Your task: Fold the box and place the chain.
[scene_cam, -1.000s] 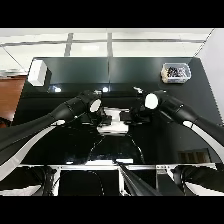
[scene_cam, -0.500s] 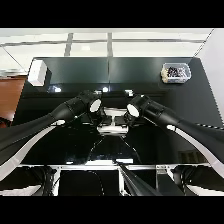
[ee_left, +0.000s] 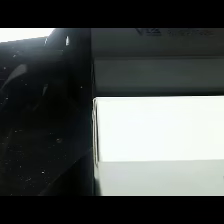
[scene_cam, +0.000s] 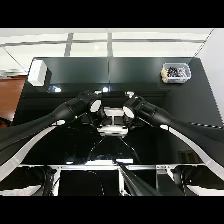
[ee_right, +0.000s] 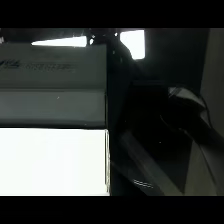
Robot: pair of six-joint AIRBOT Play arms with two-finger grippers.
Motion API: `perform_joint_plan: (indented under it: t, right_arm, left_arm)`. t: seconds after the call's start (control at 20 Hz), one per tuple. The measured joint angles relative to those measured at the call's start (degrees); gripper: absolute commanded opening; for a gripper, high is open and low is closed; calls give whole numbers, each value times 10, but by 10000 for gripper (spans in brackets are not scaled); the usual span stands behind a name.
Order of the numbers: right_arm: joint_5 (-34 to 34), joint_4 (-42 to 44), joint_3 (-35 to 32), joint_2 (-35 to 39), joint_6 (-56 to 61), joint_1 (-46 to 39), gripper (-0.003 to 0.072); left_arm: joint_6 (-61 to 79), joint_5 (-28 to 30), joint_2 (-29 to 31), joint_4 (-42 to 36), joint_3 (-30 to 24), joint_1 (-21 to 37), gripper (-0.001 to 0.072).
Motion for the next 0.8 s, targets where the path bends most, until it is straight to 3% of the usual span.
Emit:
perform_joint_plan:
  t: [0.05,0.1,0.3,0.4,0.55,0.6,0.65,0.7,0.8]
  right_arm:
    - [0,1,0,-1,1,0,37]
    - [0,3,0,-2,3,0,145]
    - [2,5,0,-2,5,0,142]
    - [0,7,0,-2,6,0,12]
    - [-1,7,0,-2,4,0,13]
    - [-1,6,0,-2,2,0,44]
    - [0,6,0,-2,1,0,307]
    - [2,4,0,1,0,0,396]
    - [5,3,0,12,-7,-2,395]
  left_arm:
    - [0,0,0,0,0,0,24]
    - [0,0,0,0,0,0,24]
    - [0,1,0,0,0,0,24]
    - [0,2,0,0,0,0,24]
    - [0,2,0,1,0,0,24]
    - [0,1,0,1,0,0,24]
    - [0,1,0,1,0,0,24]
    - [0,1,0,1,0,0,24]
    - [0,0,0,1,0,0,24]
